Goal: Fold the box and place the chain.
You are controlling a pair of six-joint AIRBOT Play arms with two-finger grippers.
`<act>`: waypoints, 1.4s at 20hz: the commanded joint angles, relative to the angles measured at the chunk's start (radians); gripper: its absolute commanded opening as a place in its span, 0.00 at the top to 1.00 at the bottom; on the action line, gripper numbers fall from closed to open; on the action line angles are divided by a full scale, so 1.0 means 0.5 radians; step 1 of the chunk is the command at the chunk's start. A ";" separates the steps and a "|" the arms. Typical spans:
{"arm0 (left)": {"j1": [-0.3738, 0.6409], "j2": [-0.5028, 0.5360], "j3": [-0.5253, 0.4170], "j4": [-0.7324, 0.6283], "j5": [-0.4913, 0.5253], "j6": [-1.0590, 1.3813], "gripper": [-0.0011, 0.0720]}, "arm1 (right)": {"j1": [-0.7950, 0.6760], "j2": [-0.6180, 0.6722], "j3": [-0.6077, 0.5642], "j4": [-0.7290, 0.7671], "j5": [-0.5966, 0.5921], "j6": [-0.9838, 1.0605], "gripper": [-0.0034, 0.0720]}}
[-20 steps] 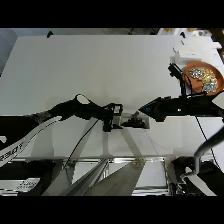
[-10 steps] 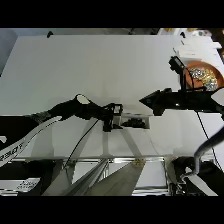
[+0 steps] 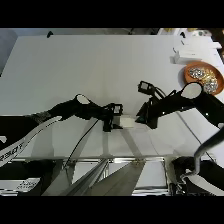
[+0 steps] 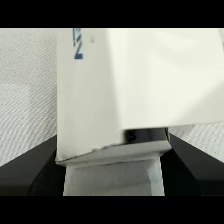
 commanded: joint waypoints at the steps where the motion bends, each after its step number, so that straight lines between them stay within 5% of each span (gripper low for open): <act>1: 0.002 0.001 0.001 0.001 0.001 0.001 0.73 | 0.081 -0.028 0.002 -0.237 0.023 -0.046 0.57; 12: 0.002 0.001 0.001 0.001 0.000 0.001 0.73 | 0.081 0.080 0.002 -0.420 -0.048 -0.055 0.58; 22: 0.002 0.001 0.001 0.001 0.000 0.001 0.73 | 0.168 0.120 0.001 -0.500 -0.093 -0.046 0.87; 24: 0.002 0.001 0.001 0.001 0.000 0.001 0.73 | 0.168 0.120 0.002 -0.495 -0.089 -0.047 0.87; 26: 0.002 0.001 0.001 0.001 0.000 0.001 0.73 | 0.168 0.122 0.002 -0.390 -0.082 -0.049 0.64; 28: 0.002 0.001 0.001 0.001 0.001 0.001 0.73 | 0.168 0.121 0.002 -0.318 -0.083 -0.065 0.64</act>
